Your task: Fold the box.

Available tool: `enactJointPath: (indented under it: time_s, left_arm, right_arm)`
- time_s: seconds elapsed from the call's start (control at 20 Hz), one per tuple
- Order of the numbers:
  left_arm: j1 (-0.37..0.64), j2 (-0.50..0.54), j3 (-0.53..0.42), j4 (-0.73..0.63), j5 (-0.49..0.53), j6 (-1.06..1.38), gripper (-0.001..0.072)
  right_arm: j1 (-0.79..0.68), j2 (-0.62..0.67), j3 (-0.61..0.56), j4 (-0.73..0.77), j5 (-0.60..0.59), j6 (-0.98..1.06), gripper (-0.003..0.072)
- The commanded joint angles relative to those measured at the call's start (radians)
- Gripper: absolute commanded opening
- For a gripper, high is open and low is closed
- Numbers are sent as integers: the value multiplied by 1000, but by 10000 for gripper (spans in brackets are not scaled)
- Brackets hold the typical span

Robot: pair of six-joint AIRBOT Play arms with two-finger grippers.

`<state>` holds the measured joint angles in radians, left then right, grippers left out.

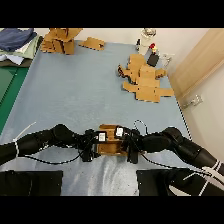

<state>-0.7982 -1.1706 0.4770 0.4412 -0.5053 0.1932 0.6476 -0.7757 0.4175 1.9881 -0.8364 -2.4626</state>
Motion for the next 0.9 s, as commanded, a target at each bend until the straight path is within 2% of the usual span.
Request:
enactJointPath:
  time_s: [0.0,0.1,0.15,0.2,0.25,0.55,0.6,0.65,0.7,0.75,0.8,0.85]
  left_arm:
    - [0,1,0,0,0,0,468]
    - [0,1,0,0,0,0,468]
    - [0,1,0,0,0,0,468]
    - [0,1,0,0,0,0,468]
    - [0,1,0,0,0,0,467]
    - [0,1,0,0,0,0,467]
    - [0,1,0,0,0,0,468]
    - [0,1,0,0,0,0,467]
    - [0,1,0,0,0,0,468]
    - [0,1,0,0,0,0,468]
    - [0,1,0,0,0,0,468]
    - [0,1,0,0,0,0,468]
  right_arm:
    - [32,-35,0,33,71,-27,162]
    - [35,-54,0,36,74,-26,161]
    - [34,-56,0,36,74,-26,193]
    - [34,-56,0,36,77,-26,422]
    - [34,-56,0,35,77,-26,585]
    - [34,-56,0,29,47,-25,579]
    - [33,-53,1,16,23,-17,554]
    - [33,-45,8,-25,-22,42,306]
    - [31,-38,20,-97,-75,138,158]
    - [31,-29,39,-198,-134,285,129]
    - [31,-19,60,-296,-200,440,6]
    - [31,-6,87,-389,-263,591,5]
